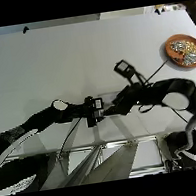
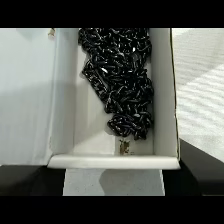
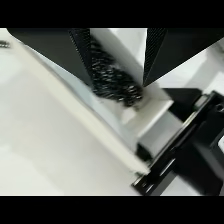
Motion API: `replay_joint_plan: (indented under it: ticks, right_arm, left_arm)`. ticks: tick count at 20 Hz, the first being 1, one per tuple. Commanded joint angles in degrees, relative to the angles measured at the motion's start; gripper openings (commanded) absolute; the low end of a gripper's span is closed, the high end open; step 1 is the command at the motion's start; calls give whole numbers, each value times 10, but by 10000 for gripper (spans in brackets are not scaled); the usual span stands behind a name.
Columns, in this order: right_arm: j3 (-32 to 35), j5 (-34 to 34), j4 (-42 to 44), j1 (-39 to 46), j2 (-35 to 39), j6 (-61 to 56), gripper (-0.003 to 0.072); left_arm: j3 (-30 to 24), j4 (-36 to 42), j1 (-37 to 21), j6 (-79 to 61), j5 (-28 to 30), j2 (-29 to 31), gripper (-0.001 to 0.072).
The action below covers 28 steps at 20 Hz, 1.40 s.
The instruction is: Fold the box and place the chain.
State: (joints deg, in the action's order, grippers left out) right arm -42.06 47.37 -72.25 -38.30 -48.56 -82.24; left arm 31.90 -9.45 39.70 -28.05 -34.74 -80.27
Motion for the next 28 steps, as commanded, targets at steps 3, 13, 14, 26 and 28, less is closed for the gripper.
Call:
replay_joint_plan:
  ticks: [3, 13, 14, 26, 28]
  right_arm:
    - [-52, 69, -68, 144, 12, -9, 186]
    - [-52, 25, -172, 293, -124, -35, 509]
    - [-52, 25, -180, 293, -147, -48, 509]
    - [-52, 26, -207, 293, -291, -110, 454]
    - [-52, 26, -205, 293, -302, -110, 454]
  left_arm:
    - [0, 0, 0, 0, 0, 0, 373]
    - [0, 0, 0, 0, 0, 0, 373]
    - [0, 0, 0, 0, 0, 0, 373]
    - [0, 0, 0, 0, 0, 0, 373]
    - [0, 0, 0, 0, 0, 0, 373]
